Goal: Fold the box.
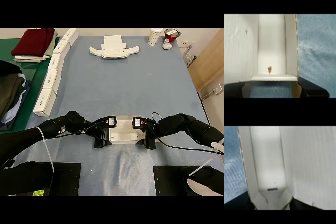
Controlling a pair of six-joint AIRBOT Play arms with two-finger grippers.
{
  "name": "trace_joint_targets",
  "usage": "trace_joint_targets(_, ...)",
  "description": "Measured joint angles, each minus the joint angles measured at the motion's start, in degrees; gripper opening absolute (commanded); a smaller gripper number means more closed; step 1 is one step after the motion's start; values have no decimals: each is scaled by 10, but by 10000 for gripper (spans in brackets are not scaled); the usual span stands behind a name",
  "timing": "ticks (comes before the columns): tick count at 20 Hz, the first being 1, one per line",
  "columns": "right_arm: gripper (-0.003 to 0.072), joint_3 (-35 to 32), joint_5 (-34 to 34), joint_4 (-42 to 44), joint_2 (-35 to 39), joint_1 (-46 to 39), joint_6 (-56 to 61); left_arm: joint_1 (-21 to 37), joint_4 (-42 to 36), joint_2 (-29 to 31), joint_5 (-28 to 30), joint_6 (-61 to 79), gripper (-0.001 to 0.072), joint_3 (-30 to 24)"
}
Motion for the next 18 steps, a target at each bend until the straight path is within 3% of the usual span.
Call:
trace_joint_targets(9, 510, 0, 0, 0, 0, 0, 0, 0, -11, 0, -9, 15, 662, 0)
trace_joint_targets(11, 510, 0, 0, 0, 0, 0, -2, -3, -11, 0, -7, 16, 443, 0)
trace_joint_targets(18, 509, 0, 0, 0, 0, 0, -1, -7, -12, 0, -5, 18, 446, 0)
